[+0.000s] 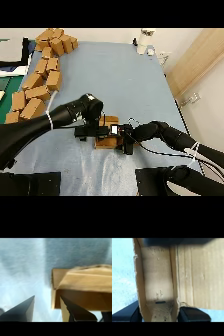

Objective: Fold the box.

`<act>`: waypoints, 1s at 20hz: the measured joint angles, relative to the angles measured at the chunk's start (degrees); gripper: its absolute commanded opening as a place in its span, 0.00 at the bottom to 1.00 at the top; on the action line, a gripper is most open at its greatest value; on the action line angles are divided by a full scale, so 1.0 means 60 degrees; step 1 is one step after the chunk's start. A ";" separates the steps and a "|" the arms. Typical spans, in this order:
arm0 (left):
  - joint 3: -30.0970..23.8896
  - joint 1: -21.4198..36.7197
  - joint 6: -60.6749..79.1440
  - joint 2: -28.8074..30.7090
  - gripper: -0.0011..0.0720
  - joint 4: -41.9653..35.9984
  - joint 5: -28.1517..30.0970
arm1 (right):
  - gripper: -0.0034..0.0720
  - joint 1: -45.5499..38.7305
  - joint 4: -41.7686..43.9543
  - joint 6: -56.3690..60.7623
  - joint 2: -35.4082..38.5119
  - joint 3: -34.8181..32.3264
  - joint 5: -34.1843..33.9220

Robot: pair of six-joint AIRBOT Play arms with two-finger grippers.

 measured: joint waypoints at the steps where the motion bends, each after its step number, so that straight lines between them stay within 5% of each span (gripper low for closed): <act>1: 0.0117 0.0200 0.0240 0.0000 0.67 -0.0197 -0.0222 | 0.72 0.0000 0.0000 0.0004 0.0000 0.0000 0.0000; 7: 0.0488 0.1370 0.1687 0.0000 0.67 -0.1741 -0.0882 | 0.72 0.0000 0.0000 0.0004 0.0000 0.0000 -0.0004; 8: 0.0503 0.1566 0.1963 0.0000 0.56 -0.2065 -0.0911 | 0.72 0.0000 0.0000 0.0004 0.0000 0.0000 0.0000; 10: 0.0525 0.1993 0.2681 0.0000 0.04 -0.2667 -0.0994 | 0.72 0.0000 0.0000 0.0004 0.0000 0.0000 -0.0004; 20: 0.0492 0.2790 1.1275 0.0000 0.03 -0.3453 -0.0984 | 0.72 0.0000 -0.0004 0.0004 0.0000 0.0000 -0.0004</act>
